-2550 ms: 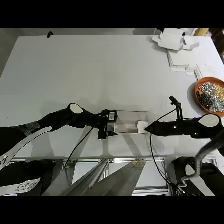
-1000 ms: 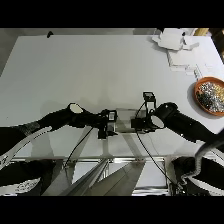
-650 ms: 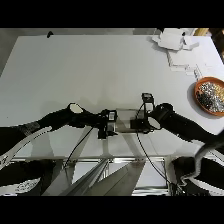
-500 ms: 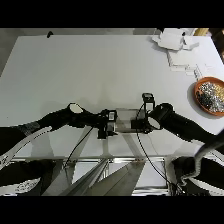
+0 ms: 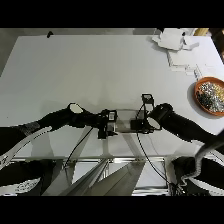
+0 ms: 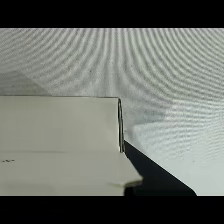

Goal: Fold the box and place the chain.

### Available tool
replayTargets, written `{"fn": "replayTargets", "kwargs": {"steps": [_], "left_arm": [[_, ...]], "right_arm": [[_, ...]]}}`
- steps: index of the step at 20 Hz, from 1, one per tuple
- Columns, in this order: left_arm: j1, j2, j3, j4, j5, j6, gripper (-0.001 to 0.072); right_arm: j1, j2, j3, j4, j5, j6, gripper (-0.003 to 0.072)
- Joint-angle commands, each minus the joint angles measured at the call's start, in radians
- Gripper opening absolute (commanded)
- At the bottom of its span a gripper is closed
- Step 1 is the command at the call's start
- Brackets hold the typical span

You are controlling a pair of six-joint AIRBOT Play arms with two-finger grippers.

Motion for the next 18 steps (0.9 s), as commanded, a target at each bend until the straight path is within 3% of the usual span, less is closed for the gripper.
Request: {"fn": "replayTargets", "kwargs": {"steps": [1,13,18], "left_arm": [[0.000,0.001,0.001,0.000,0.000,0.000,0.0271],[0.000,0.001,0.001,0.000,0.000,0.000,0.0271],[0.000,0.001,0.001,0.000,0.000,0.000,0.0271]], "right_arm": [[0.000,0.000,0.001,-0.023,0.016,0.004,0.0179],[0.000,-0.005,0.000,-0.032,0.021,0.050,0.0151],[0.000,-0.005,0.000,-0.030,0.021,0.050,0.0022]]}}
